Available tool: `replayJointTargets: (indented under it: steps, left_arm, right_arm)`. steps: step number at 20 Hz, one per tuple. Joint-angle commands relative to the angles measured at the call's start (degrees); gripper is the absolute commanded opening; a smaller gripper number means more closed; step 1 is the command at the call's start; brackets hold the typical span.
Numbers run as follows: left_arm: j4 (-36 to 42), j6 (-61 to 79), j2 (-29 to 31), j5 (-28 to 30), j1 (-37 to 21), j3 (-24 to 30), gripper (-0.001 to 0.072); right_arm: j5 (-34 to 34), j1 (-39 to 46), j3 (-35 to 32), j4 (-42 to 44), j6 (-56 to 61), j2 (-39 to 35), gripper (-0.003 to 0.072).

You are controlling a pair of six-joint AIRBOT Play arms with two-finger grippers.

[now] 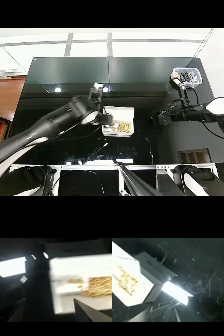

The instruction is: Fold the box and place the chain.

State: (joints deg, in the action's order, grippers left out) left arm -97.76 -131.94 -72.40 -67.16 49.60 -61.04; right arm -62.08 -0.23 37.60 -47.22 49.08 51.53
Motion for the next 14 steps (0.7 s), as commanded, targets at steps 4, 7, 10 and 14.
replayJointTargets:
  steps: [4,7,10,14]
  left_arm:
    - [13.7,6.8,21.2,26.3,-19.0,23.7,0.0699]
    - [53.2,64.3,21.0,32.2,-26.2,30.8,0.0701]
    - [56.3,104.0,17.4,24.3,-25.3,31.3,0.0701]
    - [56.4,128.3,10.6,22.2,-23.1,29.7,0.0719]
  right_arm:
    - [1.7,0.0,0.0,0.0,-0.4,0.0,0.0334]
    - [2.9,0.0,-0.1,0.0,-0.3,0.0,0.0335]
    - [3.4,0.0,-0.1,0.0,-0.3,0.0,0.0335]
    - [3.4,0.0,-0.2,0.0,-0.3,0.0,0.0335]
